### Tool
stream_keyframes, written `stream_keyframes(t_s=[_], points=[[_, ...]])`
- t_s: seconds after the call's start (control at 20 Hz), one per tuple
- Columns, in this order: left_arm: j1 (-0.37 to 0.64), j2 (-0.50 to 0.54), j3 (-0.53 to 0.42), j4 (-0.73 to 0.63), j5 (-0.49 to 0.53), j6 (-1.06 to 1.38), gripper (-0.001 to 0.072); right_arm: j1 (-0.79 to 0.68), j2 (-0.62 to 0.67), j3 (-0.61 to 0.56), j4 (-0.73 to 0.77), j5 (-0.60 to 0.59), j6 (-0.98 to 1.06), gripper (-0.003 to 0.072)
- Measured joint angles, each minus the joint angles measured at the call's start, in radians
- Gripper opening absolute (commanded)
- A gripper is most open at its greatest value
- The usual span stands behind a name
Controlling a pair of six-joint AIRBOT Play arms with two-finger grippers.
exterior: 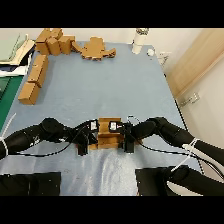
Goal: Fold the box.
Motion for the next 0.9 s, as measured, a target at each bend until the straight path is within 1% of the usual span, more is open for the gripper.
stream_keyframes(t_s=[0.15, 0.3, 0.35, 0.45, 0.75, 0.8, 0.85, 0.9], points=[[-0.002, -0.002, 0.0, -0.033, 0.001, 0.024, 0.0044, 0.0, 0.0, 0.0, 0.0, 0.0, 0.0, 0.0449], [-0.011, -0.014, 0.0, -0.094, 0.001, 0.073, 0.0045, 0.0, 0.0, 0.0, 0.0, 0.0, 0.0, 0.0449], [-0.014, -0.02, 0.0, -0.109, 0.002, 0.086, 0.0063, 0.0, 0.0, 0.0, 0.0, 0.0, 0.0, 0.0449], [-0.016, -0.028, 0.0, -0.129, 0.008, 0.104, 0.0372, 0.0, 0.0, 0.0, 0.0, 0.0, 0.0, 0.0449], [-0.02, -0.037, -0.001, -0.15, 0.013, 0.119, 0.0374, 0.0, 0.0, 0.0, -0.001, -0.001, -0.001, 0.0449], [-0.02, -0.037, -0.001, -0.151, 0.013, 0.12, 0.0422, 0.0, 0.0, 0.0, 0.0, 0.0, -0.001, 0.0449], [-0.019, -0.037, -0.001, -0.152, 0.013, 0.121, 0.0604, 0.0, 0.0, 0.0, 0.0, 0.0, 0.0, 0.0449], [-0.02, -0.037, -0.001, -0.153, 0.013, 0.121, 0.0629, 0.0, 0.0, 0.0, 0.0, 0.0, 0.0, 0.0449]])
